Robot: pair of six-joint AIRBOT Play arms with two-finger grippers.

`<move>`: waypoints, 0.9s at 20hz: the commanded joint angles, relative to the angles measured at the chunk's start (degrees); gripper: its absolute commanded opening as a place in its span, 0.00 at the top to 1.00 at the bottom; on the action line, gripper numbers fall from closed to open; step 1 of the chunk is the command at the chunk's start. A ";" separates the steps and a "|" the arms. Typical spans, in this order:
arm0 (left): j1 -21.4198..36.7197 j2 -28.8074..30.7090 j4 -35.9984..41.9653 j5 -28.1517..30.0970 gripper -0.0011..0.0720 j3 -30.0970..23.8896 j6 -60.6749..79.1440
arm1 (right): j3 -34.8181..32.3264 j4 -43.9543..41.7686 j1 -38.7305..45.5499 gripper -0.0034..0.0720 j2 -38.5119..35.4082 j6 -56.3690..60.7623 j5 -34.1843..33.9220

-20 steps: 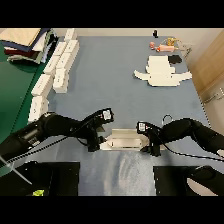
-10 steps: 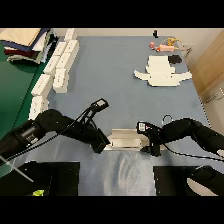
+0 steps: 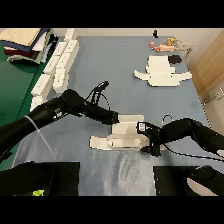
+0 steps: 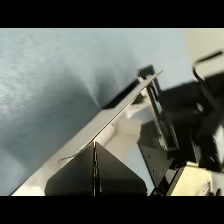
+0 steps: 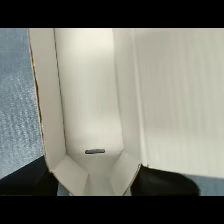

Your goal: Fold the box.

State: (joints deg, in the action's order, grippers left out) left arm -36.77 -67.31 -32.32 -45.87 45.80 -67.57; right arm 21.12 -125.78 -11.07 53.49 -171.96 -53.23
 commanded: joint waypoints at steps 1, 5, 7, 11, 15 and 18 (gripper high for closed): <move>1.38 -5.46 0.63 -1.36 0.97 1.03 -4.39 | 0.00 -0.02 -0.04 0.28 0.00 0.00 0.00; 1.01 -9.18 0.68 -2.64 0.97 1.03 -8.37 | 0.00 0.00 -0.04 0.28 0.00 0.00 0.00; 0.44 -10.05 0.68 -3.58 0.97 1.03 -8.37 | 0.00 0.00 -0.04 0.28 0.00 0.00 0.02; -0.68 -10.27 0.61 -3.17 0.97 1.03 -8.35 | 0.00 0.00 -0.04 0.28 0.00 0.00 0.00; -0.66 -10.27 0.63 -2.99 0.97 1.03 -8.35 | 0.00 0.00 -0.04 0.28 0.00 0.00 0.00; -0.66 -10.25 0.63 -2.71 0.97 1.03 -8.20 | 0.00 0.00 -0.04 0.28 0.00 0.00 0.00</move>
